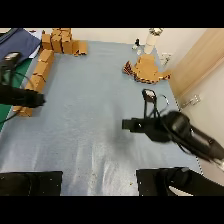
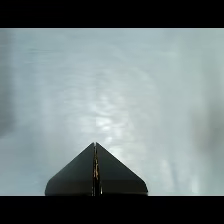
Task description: Fold the box.
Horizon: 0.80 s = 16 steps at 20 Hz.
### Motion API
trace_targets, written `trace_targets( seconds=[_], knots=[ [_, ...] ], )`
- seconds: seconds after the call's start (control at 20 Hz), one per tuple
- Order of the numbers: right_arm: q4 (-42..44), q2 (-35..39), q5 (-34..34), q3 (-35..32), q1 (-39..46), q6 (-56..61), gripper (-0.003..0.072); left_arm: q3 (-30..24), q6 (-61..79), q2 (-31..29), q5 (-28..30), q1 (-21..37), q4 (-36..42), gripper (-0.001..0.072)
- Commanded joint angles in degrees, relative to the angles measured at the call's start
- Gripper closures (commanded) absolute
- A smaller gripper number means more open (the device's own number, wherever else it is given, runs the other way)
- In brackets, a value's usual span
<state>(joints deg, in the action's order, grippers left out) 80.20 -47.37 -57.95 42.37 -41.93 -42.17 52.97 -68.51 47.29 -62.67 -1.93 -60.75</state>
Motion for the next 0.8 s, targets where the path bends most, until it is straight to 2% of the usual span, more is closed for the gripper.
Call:
trace_targets(
  seconds=[0.0,0.1,0.2,0.4,0.75],
  knots=[
    [10.84,-12.68,0.20,11.58,7.74,-17.00,0.0681,0.46,-4.50,3.34,4.74,-15.41,2.75,0.0697],
    [12.52,-18.40,-0.09,16.65,7.98,-19.65,0.0681,1.27,-5.73,8.15,7.56,-22.25,2.71,0.0697],
    [15.30,-22.23,-0.07,19.50,7.89,-21.07,0.0680,2.19,-6.32,12.85,9.53,-26.10,2.64,0.0697],
    [17.70,-23.85,-0.48,19.87,7.91,-21.33,0.0680,2.69,-6.99,15.21,14.73,-26.88,2.47,0.0697],
    [17.31,-23.85,-0.61,19.87,7.91,-21.33,0.0680,2.69,-6.97,15.15,15.21,-26.93,2.51,0.0697]
  ],
)
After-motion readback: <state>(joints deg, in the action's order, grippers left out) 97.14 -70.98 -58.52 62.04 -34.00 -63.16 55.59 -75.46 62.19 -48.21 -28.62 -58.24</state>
